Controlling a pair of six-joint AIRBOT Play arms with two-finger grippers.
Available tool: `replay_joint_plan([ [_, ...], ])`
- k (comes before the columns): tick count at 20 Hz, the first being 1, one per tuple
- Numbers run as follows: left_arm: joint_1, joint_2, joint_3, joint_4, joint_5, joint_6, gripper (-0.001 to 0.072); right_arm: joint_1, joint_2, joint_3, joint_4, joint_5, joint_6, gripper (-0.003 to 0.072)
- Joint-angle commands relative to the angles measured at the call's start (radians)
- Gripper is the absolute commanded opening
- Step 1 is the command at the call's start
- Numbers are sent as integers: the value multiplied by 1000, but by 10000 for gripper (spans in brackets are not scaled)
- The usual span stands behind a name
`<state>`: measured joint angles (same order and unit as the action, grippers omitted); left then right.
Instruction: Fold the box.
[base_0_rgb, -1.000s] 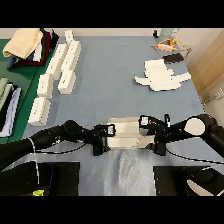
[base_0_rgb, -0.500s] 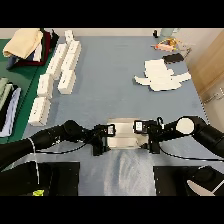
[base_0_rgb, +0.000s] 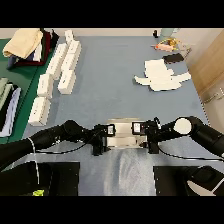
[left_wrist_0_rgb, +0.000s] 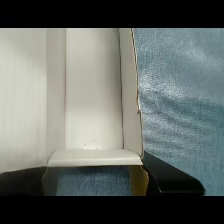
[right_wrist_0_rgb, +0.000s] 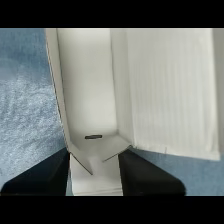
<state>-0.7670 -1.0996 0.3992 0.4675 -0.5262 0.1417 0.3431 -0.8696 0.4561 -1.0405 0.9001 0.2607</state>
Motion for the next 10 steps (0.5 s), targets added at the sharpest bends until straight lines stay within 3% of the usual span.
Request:
replay_joint_plan([
  [1,0,0,1,0,0,0,447,2,16,0,-39,21,1,450],
  [9,0,0,1,0,0,0,447,1,53,0,-121,42,13,486],
  [10,0,0,1,0,0,0,447,1,53,0,-128,41,20,557],
])
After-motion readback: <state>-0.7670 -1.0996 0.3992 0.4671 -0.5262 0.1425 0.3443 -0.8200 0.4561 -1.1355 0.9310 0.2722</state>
